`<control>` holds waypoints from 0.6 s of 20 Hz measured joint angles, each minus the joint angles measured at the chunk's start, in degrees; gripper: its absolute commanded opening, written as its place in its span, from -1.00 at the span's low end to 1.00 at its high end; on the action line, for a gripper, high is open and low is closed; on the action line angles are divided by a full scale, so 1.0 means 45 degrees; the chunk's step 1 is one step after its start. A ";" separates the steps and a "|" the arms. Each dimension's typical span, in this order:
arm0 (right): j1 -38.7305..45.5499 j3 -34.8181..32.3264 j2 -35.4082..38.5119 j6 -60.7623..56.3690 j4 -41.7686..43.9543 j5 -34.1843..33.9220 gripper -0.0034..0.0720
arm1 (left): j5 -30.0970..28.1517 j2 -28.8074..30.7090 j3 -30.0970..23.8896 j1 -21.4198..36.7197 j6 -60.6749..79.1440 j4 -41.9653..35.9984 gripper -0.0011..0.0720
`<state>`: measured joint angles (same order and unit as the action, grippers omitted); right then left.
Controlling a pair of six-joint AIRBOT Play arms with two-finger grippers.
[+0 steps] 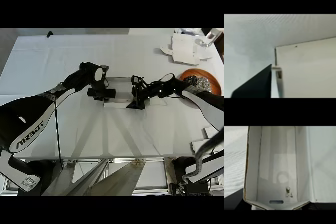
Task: Fold the box and place the chain.
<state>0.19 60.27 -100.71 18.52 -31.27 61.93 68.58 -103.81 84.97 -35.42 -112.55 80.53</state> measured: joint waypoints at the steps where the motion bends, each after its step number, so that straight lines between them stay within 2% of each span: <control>1: 0.0000 0.0000 0.0000 0.0000 -0.0005 0.0000 0.60 | -0.0029 -0.0019 0.0000 -0.0029 -0.0039 0.0015 -0.69; 2: 0.0005 0.0000 0.0000 0.0000 -0.0005 0.0005 0.60 | -0.0053 -0.0034 0.0000 -0.0044 -0.0097 0.0010 -0.93; 7: 0.0000 0.0000 0.0000 -0.0015 0.0015 0.0063 0.60 | -0.0228 -0.0058 0.0000 -0.0073 -0.0180 0.0010 -0.90; 8: 0.0000 0.0000 0.0000 -0.0010 0.0010 0.0053 0.60 | -0.0238 -0.0058 0.0000 -0.0078 -0.0165 0.0000 -0.76; 10: 0.0005 -0.0005 0.0000 0.0068 -0.0049 -0.0058 0.60 | -0.0262 -0.0073 0.0000 -0.0087 -0.0083 -0.0204 -0.09; 12: 0.0000 0.0000 0.0000 0.0029 -0.0019 -0.0058 0.60 | -0.0291 -0.0068 0.0000 -0.0083 -0.0087 -0.0452 0.33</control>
<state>0.19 60.27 -100.71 18.65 -31.35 61.67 67.26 -104.12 84.97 -35.79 -112.95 78.50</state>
